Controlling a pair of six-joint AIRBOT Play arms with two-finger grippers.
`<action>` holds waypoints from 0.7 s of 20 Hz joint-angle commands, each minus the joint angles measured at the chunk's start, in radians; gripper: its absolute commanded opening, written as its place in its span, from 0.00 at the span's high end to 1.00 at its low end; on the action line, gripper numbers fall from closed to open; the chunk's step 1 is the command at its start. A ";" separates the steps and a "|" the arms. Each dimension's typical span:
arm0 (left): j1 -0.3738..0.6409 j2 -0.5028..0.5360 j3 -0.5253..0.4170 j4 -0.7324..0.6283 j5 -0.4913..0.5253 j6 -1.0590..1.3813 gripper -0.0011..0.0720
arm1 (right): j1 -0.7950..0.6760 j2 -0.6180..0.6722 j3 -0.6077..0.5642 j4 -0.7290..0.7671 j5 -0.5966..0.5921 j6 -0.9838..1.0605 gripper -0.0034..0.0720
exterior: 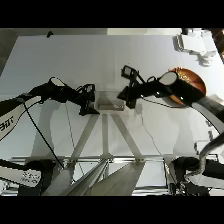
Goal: Fold the box and place the chain.
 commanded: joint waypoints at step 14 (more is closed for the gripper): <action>0.000 0.000 0.000 0.000 0.000 0.000 0.64 | -0.067 -0.127 0.167 -0.264 -0.005 0.248 0.95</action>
